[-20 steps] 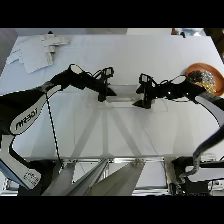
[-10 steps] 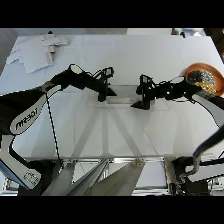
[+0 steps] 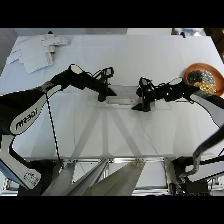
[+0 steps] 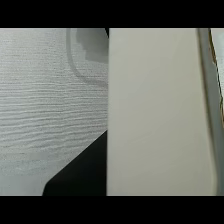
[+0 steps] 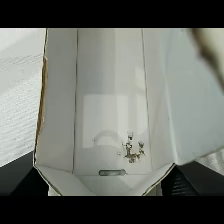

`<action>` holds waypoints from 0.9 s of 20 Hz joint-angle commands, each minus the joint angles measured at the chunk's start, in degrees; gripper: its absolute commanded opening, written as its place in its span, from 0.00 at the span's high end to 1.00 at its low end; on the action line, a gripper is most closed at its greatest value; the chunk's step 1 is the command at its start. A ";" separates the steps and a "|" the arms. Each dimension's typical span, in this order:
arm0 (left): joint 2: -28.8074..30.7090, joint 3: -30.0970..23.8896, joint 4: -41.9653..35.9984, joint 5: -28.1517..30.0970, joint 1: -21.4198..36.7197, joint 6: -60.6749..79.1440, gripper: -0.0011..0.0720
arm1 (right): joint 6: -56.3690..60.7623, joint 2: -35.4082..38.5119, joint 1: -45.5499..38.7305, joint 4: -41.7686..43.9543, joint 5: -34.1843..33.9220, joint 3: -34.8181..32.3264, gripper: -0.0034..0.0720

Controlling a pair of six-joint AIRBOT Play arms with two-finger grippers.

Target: Fold the box and place the chain.

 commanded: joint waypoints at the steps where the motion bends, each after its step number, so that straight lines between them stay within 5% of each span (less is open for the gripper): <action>1: -0.04 0.00 0.00 0.07 -0.02 -0.02 0.97 | -0.52 -0.07 -0.02 0.28 -0.02 0.02 0.04; 18: -0.04 0.00 0.00 0.04 -0.02 -0.02 0.97 | -1.97 -1.11 -2.03 -0.85 2.89 1.68 0.04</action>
